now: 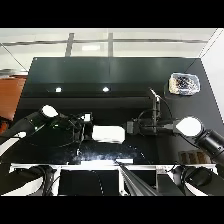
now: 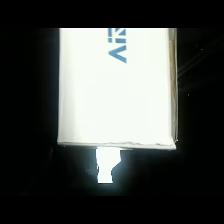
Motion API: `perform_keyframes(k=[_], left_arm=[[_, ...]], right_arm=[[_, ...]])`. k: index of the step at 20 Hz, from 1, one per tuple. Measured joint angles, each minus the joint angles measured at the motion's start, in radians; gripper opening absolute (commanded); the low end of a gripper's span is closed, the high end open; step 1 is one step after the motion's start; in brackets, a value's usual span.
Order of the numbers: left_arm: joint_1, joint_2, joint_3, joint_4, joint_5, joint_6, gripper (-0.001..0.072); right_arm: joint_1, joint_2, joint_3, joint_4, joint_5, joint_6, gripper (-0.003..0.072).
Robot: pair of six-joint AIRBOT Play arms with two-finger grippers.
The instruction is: Fold the box and place the chain.
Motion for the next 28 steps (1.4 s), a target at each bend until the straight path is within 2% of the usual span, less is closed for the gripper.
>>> perform_keyframes(k=[4, 10, 14, 17, 21, 28], left_arm=[[0.003, 0.038, 0.0, 0.011, -0.005, -0.047, 0.0719], [0.035, 0.196, 0.001, 0.112, -0.009, -0.243, 0.0719], [0.052, 0.306, 0.001, 0.085, -0.04, -0.354, 0.0719], [0.046, 0.343, 0.003, 0.021, -0.064, -0.392, 0.0719], [-0.001, 0.332, 0.023, -0.058, -0.048, -0.379, 0.0717], [-0.126, 0.2, 0.05, -0.124, 0.032, -0.281, 0.0718]], right_arm=[[-0.005, 0.005, 0.0, -0.015, -0.001, 0.0, 0.0023], [-0.068, 0.021, 0.0, -0.061, 0.023, 0.0, 0.0022], [-0.171, 0.059, 0.0, -0.109, 0.08, 0.0, 0.0022], [-0.236, 0.087, 0.0, -0.133, 0.122, 0.0, 0.0023], [-0.274, 0.103, 0.0, -0.147, 0.147, 0.0, 0.0022], [-0.287, 0.107, 0.0, -0.153, 0.157, 0.0, 0.0023]])
